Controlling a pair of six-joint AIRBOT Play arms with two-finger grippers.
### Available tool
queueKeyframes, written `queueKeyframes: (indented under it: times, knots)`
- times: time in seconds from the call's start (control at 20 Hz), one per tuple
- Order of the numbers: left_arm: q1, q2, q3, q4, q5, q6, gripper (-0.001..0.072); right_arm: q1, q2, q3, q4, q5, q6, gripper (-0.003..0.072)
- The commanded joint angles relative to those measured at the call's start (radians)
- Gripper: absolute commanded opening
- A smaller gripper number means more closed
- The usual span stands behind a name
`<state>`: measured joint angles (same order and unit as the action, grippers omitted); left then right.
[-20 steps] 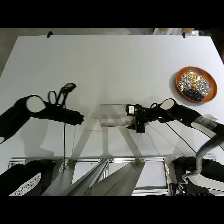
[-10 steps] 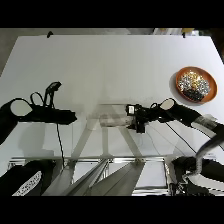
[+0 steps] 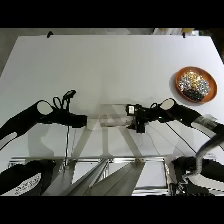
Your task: Fold the box and place the chain.
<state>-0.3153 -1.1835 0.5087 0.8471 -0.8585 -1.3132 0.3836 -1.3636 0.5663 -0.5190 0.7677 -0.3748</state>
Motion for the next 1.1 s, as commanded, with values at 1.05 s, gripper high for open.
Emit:
queueKeyframes:
  times: [1.05]
  knots:
    - [-0.174, 0.066, 0.013, -0.190, 0.098, 0.161, 0.0288, 0.000, 0.001, 0.000, 0.000, 0.000, 0.000, 0.0403]
